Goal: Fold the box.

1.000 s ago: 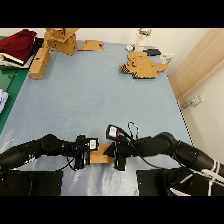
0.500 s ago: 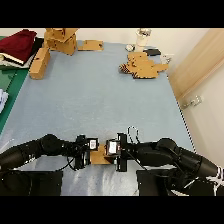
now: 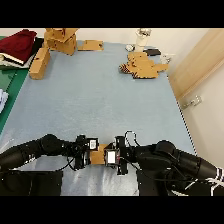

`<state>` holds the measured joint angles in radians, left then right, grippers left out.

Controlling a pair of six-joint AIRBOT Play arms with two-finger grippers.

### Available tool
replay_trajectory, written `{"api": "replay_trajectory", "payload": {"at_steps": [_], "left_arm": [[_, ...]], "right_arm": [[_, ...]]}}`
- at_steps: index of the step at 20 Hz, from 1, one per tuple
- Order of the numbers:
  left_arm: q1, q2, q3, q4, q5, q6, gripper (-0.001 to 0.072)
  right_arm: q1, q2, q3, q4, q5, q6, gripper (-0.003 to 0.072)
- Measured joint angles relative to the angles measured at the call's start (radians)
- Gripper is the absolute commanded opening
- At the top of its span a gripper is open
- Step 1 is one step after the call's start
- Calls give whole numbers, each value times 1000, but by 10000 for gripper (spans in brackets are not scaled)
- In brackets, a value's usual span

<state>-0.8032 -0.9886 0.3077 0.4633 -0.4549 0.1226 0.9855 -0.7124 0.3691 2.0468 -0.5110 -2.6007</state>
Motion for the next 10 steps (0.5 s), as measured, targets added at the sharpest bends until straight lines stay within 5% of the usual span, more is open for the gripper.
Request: {"api": "replay_trajectory", "payload": {"at_steps": [10], "left_arm": [[0, 0, 0, 0, 0, 0, 600]], "right_arm": [[69, -11, -9, -58, 41, -17, 474]]}}
